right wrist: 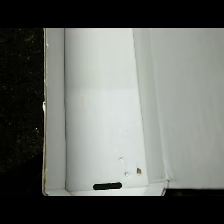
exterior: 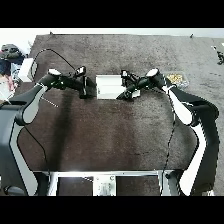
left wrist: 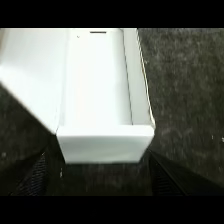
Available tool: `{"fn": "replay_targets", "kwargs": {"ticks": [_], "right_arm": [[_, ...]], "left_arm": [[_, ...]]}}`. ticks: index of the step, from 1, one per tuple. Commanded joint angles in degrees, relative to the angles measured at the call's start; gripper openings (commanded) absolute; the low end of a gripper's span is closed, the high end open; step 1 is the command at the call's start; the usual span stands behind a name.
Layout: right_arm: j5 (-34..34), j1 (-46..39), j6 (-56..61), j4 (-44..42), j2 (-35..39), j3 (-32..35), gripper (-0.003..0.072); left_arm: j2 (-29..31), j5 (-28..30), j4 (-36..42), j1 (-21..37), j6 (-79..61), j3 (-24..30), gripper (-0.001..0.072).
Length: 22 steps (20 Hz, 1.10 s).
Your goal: Fold the box and place the chain.
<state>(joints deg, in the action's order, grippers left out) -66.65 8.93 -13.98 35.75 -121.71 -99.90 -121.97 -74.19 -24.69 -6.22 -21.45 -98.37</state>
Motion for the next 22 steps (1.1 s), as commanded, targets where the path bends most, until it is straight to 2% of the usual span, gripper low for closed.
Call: {"fn": "replay_targets", "kwargs": {"ticks": [1,7,11,19,22], "right_arm": [[-0.04,0.04,0.02,-0.02,-0.04,-0.02,0.0471],[-0.02,0.04,0.02,-0.02,-0.04,-0.02,0.0471],[-0.02,0.04,0.02,-0.02,-0.04,-0.02,0.0471],[-0.02,0.04,0.02,-0.02,-0.04,-0.02,0.0471],[-0.02,0.04,0.02,0.00,-0.04,-0.02,0.0471]], "left_arm": [[-0.07,2.91,0.48,-1.20,-0.02,0.81,0.0720],[-0.13,3.80,1.60,-1.25,-0.07,1.05,0.0720],[-2.47,4.44,4.28,-1.25,-1.86,1.05,0.0720],[-2.67,1.51,4.98,-2.01,-4.55,1.01,0.0720],[-2.67,3.17,4.72,-3.28,-3.61,1.01,0.0720]]}}
